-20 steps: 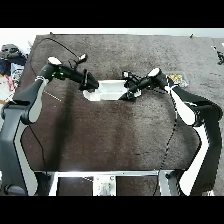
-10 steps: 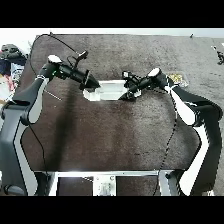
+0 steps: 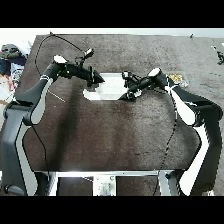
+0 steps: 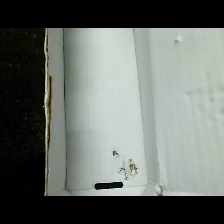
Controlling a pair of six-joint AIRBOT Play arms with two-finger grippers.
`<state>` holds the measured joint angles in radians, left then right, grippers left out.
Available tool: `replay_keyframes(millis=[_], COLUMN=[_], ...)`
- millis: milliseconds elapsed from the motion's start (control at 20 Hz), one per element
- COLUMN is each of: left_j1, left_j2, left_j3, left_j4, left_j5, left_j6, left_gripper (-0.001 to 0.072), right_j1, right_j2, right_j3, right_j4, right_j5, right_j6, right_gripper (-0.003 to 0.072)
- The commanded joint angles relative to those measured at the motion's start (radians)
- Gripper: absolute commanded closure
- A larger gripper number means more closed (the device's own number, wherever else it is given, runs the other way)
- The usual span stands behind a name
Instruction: Fold the box and place the chain.
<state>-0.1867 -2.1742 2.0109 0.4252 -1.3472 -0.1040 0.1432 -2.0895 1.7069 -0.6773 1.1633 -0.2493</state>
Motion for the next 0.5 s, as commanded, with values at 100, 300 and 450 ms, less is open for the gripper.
replay_keyframes(millis=[100,300,450], left_j1=[-0.002,-0.002,-0.002], left_j2=[-0.013,-0.016,-0.017], left_j3=[-0.016,-0.069,-0.082], left_j4=[0.001,0.002,0.013], left_j5=[0.116,0.197,0.212], left_j6=[-0.001,-0.001,-0.002], left_gripper=[0.0698,0.0697,0.0697], right_j1=[0.001,0.001,0.001], right_j2=[-0.001,-0.001,-0.001], right_j3=[0.001,0.001,0.001], right_j4=[0.0,0.0,0.0], right_j5=[0.0,0.0,0.0], right_j6=[-0.002,-0.002,-0.002], right_gripper=[0.0223,0.0223,0.0223])
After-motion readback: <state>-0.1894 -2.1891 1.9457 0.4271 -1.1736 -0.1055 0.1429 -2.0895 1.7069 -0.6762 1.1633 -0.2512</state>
